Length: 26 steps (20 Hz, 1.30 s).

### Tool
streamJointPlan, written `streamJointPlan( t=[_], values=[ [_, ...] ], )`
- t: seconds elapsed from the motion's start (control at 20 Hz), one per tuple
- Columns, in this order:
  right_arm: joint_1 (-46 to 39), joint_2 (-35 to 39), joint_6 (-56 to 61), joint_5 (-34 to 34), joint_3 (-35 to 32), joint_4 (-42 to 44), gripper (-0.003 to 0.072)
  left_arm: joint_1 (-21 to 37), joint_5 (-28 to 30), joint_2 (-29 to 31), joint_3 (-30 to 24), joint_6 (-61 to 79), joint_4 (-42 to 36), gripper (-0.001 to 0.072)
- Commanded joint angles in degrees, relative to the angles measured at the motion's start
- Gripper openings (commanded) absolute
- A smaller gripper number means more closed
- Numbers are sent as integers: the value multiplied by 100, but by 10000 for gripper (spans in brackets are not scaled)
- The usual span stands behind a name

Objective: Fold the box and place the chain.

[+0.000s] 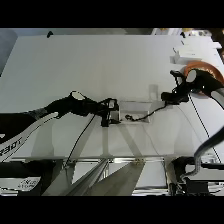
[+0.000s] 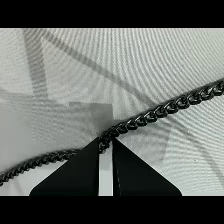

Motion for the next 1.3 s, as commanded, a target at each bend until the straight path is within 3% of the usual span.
streamJointPlan(
  t=[0.0, 0.25, 0.55, 0.85, 1.05, 1.25],
  values=[
    [4, 568, -122, 127, 15, 20, 15, 2, 2, 0, 2, 0, 2, 103],
    [4, 1832, -293, 872, 13, 219, 15, 2, 2, 0, 2, 0, 0, 103],
    [57, 3281, -874, 1838, 13, 1626, 15, 2, 2, 0, 2, 0, 2, 103],
    [839, 4103, -872, 2542, 13, 1709, 15, 2, 0, 0, 2, 0, 0, 103],
    [1488, 4232, -872, 2299, 13, 2369, 15, 0, 0, 0, 2, 0, 2, 103],
    [2264, 4227, -872, 1095, -20, 2494, 16, 2, 0, 0, 2, 0, 2, 103]
  ],
)
